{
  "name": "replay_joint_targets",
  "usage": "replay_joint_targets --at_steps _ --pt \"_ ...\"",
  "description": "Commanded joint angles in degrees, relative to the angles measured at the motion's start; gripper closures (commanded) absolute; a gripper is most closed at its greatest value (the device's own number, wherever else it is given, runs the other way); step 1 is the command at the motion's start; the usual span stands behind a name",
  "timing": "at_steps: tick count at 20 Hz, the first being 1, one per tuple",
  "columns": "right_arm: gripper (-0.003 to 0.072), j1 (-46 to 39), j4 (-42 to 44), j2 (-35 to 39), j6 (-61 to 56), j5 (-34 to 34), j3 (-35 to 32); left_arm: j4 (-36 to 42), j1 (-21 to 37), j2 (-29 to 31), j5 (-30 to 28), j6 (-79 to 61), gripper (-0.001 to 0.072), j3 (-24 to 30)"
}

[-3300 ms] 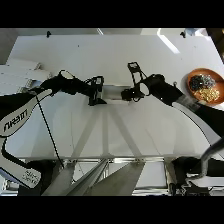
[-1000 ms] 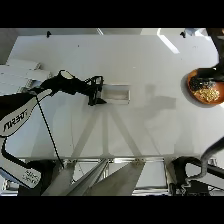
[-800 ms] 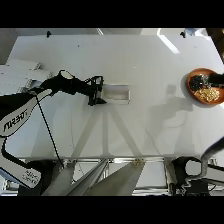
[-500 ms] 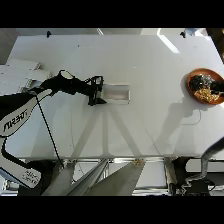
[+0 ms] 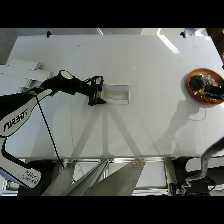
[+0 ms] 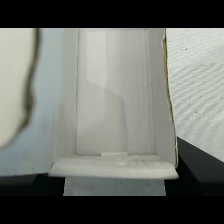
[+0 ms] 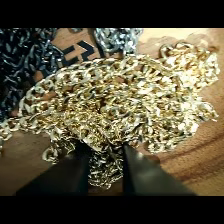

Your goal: Fold the box and place the chain.

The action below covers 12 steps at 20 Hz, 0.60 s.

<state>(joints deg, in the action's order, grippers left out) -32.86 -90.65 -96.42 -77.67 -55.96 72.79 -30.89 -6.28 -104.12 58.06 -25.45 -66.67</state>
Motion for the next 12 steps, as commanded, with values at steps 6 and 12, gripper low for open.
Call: replay_joint_targets --at_steps 6,12 --pt "0.0672 0.0 4.0 1.7 4.9 -11.2 -0.1 0.0 0.0 0.0 0.0 0.0 0.0414 0.0" --pt "0.0673 0.0 4.5 16.3 5.8 -12.6 -0.1 0.0 0.0 0.0 0.0 0.0 0.0414 0.0"
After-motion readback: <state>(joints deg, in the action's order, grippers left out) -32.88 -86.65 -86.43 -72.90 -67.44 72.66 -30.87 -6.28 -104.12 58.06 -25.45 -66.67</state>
